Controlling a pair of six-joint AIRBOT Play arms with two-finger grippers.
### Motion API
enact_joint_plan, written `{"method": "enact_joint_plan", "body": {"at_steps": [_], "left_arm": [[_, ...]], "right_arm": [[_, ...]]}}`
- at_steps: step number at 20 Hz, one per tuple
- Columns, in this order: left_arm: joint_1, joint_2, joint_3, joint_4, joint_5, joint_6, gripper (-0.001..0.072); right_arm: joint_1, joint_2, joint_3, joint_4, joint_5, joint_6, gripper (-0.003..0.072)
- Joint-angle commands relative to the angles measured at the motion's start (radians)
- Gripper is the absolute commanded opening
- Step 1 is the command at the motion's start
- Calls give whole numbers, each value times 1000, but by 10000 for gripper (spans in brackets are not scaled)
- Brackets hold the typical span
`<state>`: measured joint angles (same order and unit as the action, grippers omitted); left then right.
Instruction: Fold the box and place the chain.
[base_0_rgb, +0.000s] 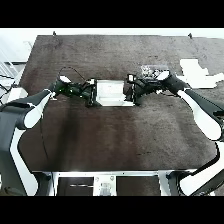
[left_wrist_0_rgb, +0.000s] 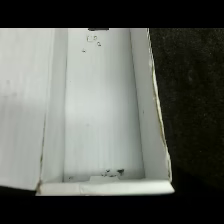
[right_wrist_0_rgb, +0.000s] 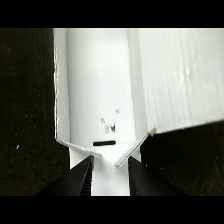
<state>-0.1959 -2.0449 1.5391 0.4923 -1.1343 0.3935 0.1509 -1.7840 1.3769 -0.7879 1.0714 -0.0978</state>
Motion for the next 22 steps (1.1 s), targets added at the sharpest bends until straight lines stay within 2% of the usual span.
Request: {"method": "enact_joint_plan", "body": {"at_steps": [1,3,8,10,11,12,13,14,17,18,19,21,22], "left_arm": [[1,1,0,0,0,0,362],[1,1,0,0,0,0,362],[1,1,0,0,0,0,362],[1,1,0,0,0,0,362],[1,1,0,0,0,0,362],[1,1,0,0,0,0,362],[0,1,0,0,0,0,362],[0,1,0,0,0,0,362],[0,1,0,0,0,0,362],[0,1,0,0,0,0,362],[0,1,0,0,0,0,362],[0,1,0,0,0,0,362],[1,1,0,0,0,0,362]], "right_arm": [[17,-2,-2,62,-9,-48,257],[25,-11,-2,117,-28,-65,218],[50,-58,-2,141,-40,-73,235],[50,-71,-2,186,-43,-107,319],[49,-74,-2,202,-44,-110,331],[49,-74,-2,205,-43,-110,394],[49,-75,-2,205,-44,-114,527],[48,-75,-2,204,-43,-121,586],[40,-75,-2,201,-43,-120,590],[36,-75,-2,200,-43,-118,577],[27,-74,-2,199,-43,-96,407],[4,-66,-2,167,-42,-21,277],[-10,-57,-2,136,-33,21,165]]}}
